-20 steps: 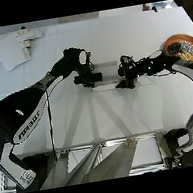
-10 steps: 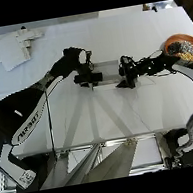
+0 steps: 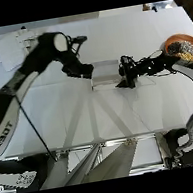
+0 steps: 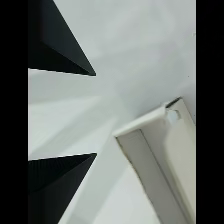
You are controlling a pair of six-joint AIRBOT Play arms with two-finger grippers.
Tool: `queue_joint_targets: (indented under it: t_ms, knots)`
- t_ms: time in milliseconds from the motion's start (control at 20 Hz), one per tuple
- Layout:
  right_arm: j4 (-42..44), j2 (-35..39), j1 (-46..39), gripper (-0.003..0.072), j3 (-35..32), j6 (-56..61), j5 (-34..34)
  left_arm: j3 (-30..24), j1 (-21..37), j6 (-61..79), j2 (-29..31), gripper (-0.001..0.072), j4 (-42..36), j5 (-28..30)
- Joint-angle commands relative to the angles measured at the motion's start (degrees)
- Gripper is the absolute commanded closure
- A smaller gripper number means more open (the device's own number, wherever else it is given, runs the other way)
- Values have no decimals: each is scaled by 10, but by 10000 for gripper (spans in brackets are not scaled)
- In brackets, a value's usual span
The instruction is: Fold the box and place the chain.
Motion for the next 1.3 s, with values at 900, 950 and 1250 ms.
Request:
queue_joint_targets:
  t_ms: [900, 950, 1250]
  knots:
    - [0, 0, 0, 179, 0, 0, 0, -253, 163, 1143, -85, 12, -503, 141]
    - [0, 0, 0, 179, 0, 0, 0, -253, 163, 1144, -91, 12, -511, 141]
    - [0, 0, 0, 179, 0, 0, 1, -251, 166, 1177, -110, 12, -544, 109]
